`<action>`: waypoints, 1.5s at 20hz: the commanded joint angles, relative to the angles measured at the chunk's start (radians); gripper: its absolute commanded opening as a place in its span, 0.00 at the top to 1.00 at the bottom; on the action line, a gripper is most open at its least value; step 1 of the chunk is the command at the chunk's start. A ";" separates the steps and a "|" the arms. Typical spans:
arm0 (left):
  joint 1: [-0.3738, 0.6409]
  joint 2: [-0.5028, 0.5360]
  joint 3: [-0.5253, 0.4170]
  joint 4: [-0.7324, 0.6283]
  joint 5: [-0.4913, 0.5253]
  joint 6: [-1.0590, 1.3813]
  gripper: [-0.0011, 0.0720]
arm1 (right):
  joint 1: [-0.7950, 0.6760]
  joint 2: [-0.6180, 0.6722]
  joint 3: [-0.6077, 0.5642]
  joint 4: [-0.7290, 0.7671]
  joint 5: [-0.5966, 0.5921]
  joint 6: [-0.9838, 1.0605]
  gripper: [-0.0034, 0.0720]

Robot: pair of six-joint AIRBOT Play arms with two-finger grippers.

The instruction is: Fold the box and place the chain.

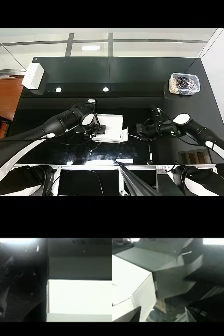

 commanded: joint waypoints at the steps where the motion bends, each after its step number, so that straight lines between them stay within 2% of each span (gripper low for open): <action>1: 0.001 0.000 0.000 0.000 0.001 0.000 0.94 | 0.005 -0.002 0.037 0.055 0.084 -0.044 0.05; 5: 0.001 0.000 0.000 0.000 0.002 0.000 0.94 | 0.016 -0.002 0.074 0.058 0.109 -0.031 0.05; 8: 0.001 0.000 0.000 0.001 0.001 0.000 0.94 | 0.084 -0.002 0.103 0.053 0.068 0.030 0.05; 10: 0.001 0.000 0.000 0.001 0.000 0.000 0.94 | 0.131 -0.002 0.111 0.030 0.000 0.103 0.16; 11: 0.001 0.000 0.000 0.001 0.000 0.000 0.94 | 0.153 -0.002 0.114 0.027 -0.021 0.116 0.25; 12: 0.001 0.000 0.000 0.000 -0.001 0.000 0.94 | 0.170 -0.002 0.121 0.025 -0.031 0.129 0.25; 17: 0.001 0.000 0.000 -0.001 -0.007 0.000 0.94 | 0.297 -0.002 0.200 -0.207 -0.114 0.385 0.26; 19: 0.001 0.000 0.000 -0.001 -0.007 0.000 0.94 | 0.338 -0.002 0.224 -0.282 -0.137 0.472 0.35; 27: 0.000 0.000 0.000 -0.001 -0.006 0.000 0.94 | 0.447 -0.002 0.290 -0.526 -0.148 0.732 0.35; 30: 0.000 0.000 0.000 -0.001 -0.006 0.000 0.94 | 0.463 -0.002 0.302 -0.565 -0.148 0.787 0.35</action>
